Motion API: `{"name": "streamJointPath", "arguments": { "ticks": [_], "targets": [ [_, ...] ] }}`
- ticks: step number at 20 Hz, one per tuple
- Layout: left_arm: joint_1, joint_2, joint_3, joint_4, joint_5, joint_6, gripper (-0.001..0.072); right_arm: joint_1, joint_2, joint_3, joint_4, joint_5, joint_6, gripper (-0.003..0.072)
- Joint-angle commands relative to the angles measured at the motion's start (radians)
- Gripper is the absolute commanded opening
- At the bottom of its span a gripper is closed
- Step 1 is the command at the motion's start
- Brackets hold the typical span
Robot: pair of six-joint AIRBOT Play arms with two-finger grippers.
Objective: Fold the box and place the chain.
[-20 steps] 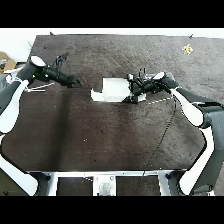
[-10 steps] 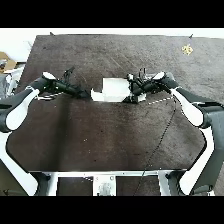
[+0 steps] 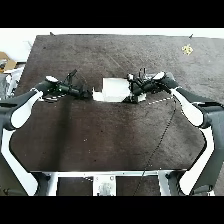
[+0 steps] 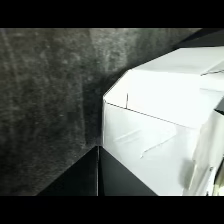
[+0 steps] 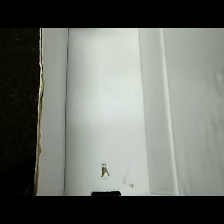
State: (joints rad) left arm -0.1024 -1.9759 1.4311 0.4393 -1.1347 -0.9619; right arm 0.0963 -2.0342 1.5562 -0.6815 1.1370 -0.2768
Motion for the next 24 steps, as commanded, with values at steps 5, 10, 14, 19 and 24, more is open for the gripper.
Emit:
{"name": "streamJointPath", "arguments": {
  "ticks": [5, 10, 14, 19, 24],
  "targets": [
    [-0.001, 0.000, 0.018, -0.064, -0.046, 0.027, 0.0432, 0.000, -0.001, 0.000, 0.000, 0.000, 0.000, 0.0439],
    [-0.024, 0.000, 0.072, -0.045, -0.088, 0.027, 0.0505, 0.000, -0.001, 0.000, 0.000, 0.000, 0.000, 0.0439],
    [-0.073, 0.000, 0.148, 0.075, -0.076, -0.039, 0.0466, 0.000, -0.001, 0.000, 0.000, 0.000, 0.000, 0.0439],
    [-0.125, 0.000, 0.238, 0.215, -0.074, -0.161, 0.0466, 0.000, -0.001, 0.000, 0.000, 0.000, 0.000, 0.0438],
    [-0.186, 0.000, 0.317, 0.357, -0.069, -0.293, 0.0466, 0.000, -0.001, 0.000, 0.000, 0.000, 0.000, 0.0439]
  ]
}}
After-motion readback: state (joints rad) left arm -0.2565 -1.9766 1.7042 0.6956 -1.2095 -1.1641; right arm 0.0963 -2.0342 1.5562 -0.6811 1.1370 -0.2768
